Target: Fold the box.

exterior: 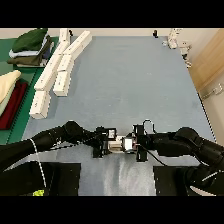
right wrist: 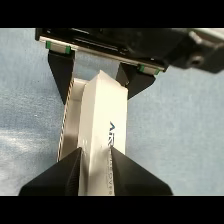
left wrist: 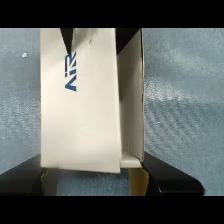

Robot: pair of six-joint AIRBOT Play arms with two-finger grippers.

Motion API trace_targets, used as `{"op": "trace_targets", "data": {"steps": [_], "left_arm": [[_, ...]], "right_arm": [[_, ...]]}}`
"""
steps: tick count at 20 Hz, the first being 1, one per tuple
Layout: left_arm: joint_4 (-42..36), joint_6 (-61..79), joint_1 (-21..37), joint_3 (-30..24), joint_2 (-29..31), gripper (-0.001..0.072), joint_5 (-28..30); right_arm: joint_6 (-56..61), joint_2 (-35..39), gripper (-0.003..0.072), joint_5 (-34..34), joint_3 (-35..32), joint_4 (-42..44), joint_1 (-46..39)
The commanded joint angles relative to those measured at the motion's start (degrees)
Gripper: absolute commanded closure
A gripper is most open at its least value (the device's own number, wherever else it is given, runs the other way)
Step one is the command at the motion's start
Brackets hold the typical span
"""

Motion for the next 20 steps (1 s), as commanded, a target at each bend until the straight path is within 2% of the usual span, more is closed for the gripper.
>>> {"op": "trace_targets", "data": {"steps": [1,3,5,10,12,13,17,20], "left_arm": [[0.0,0.0,0.0,0.0,0.0,0.0201,0.1],[0.0,0.0,0.0,0.0,0.0,0.0201,0.1],[0.0,0.0,0.0,0.0,0.0,0.0201,0.1],[0.0,0.0,0.0,0.0,0.0,0.0201,0.1],[0.0,0.0,0.0,0.0,0.0,0.0201,0.1],[0.0,0.0,0.0,0.0,0.0,0.0201,0.1],[0.0,0.0,0.0,0.0,0.0,0.0201,0.1],[0.0,0.0,0.0,0.0,0.0,0.0201,0.1]], "right_arm": [[0.0,-0.2,0.0422,-1.1,-0.6,1.2,0.1],[0.0,-0.7,0.042,-1.6,-0.6,1.6,0.1],[0.0,-0.9,0.0376,-1.6,-0.6,1.6,0.1],[0.0,1.7,0.0373,-1.7,-0.5,1.5,0.1],[0.0,3.1,0.0254,-1.7,-0.5,1.6,0.1],[0.1,3.4,0.0236,-1.9,-0.5,1.6,0.1],[1.9,5.0,0.0237,-1.8,-0.5,5.7,0.0],[14.0,9.6,0.0264,-1.8,-0.6,7.8,0.1]]}}
